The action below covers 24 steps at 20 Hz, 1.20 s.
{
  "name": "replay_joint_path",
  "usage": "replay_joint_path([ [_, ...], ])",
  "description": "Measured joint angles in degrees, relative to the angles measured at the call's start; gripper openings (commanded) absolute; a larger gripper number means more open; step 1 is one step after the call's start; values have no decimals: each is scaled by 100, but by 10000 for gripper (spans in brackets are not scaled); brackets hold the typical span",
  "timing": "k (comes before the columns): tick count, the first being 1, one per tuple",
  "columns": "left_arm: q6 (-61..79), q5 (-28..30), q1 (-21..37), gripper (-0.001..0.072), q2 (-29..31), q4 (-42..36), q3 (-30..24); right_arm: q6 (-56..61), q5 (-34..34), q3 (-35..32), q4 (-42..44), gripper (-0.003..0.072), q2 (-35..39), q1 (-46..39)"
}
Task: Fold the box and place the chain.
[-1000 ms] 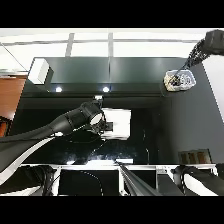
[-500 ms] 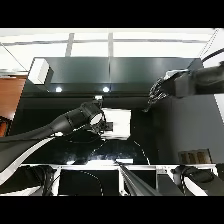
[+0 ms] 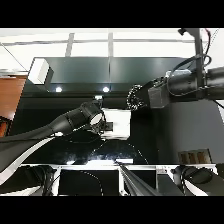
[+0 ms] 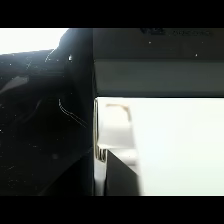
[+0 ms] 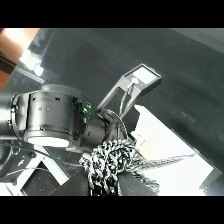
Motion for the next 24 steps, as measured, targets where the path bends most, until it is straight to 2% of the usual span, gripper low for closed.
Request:
replay_joint_path([
  [6,0,-2,0,25,0,-2,-2,35,68,0,-310,9,-118,-42],
  [13,0,0,0,26,0,-2,0,-22,1016,11,-407,9,-87,-603],
  [19,2,0,0,25,0,0,-2,-144,1340,11,-17,8,-83,-584],
  [24,2,0,0,26,0,0,-2,-177,1163,11,433,8,-85,-391],
])
